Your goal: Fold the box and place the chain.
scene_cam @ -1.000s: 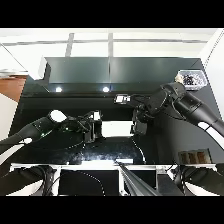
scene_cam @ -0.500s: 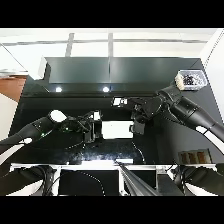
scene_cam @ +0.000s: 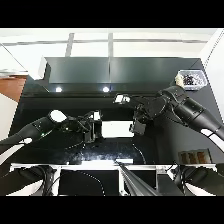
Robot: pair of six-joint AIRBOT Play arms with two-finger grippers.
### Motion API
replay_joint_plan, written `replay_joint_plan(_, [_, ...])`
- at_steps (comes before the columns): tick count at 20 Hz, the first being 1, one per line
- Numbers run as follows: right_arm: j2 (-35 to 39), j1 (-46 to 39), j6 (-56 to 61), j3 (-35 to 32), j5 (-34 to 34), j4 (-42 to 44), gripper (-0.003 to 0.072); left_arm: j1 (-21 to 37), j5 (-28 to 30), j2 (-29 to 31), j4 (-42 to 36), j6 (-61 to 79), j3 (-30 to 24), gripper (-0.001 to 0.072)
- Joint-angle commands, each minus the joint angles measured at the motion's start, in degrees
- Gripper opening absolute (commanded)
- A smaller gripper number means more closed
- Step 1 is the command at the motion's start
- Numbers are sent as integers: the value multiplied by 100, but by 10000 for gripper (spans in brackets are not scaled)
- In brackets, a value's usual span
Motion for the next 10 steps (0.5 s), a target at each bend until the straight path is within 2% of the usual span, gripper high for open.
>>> replay_joint_plan(1, [13,2,376,-2,-20,15,696,-2,2,0,2,0,4,269])
replay_joint_plan(10, [4,2,892,-7,111,-201,696,-2,2,0,2,0,4,269])
